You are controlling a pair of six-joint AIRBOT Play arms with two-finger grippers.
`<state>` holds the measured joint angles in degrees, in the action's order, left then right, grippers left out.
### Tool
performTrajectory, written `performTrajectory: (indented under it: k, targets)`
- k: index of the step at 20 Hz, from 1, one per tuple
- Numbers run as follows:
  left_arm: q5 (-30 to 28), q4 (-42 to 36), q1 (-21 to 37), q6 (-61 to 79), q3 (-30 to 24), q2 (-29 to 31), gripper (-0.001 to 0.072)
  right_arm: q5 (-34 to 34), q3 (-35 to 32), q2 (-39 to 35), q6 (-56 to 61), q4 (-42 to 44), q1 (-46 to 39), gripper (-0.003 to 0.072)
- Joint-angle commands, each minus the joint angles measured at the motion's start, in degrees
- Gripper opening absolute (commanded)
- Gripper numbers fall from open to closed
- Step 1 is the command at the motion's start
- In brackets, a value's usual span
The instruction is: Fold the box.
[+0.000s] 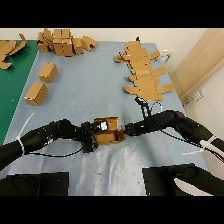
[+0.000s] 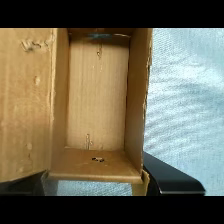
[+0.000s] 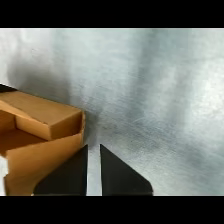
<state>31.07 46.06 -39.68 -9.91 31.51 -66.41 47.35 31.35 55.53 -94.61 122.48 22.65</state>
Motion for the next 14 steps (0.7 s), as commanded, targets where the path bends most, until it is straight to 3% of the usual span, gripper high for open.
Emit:
performTrajectory:
  k: [1,2,6,8,14]
  targets:
    - [0.0,0.0,0.0,0.0,0.0,0.0,0.0511,1.1,0.5,-2.3,-0.4,0.8,0.2,0.0145]
    - [0.0,0.0,0.0,0.0,0.0,0.0,0.0511,1.4,0.5,-2.3,-0.4,1.3,0.5,0.0241]
    - [0.0,0.0,0.0,0.0,0.0,0.0,0.0511,0.7,0.5,-2.3,-0.4,2.1,3.9,0.0249]
    - [0.0,0.0,0.0,0.0,0.0,0.0,0.0511,0.7,0.5,-2.3,-0.4,2.1,4.7,0.0374]
    - [0.0,0.0,0.0,0.0,0.0,0.0,0.0511,0.3,0.5,-2.3,0.0,2.1,5.2,0.0374]
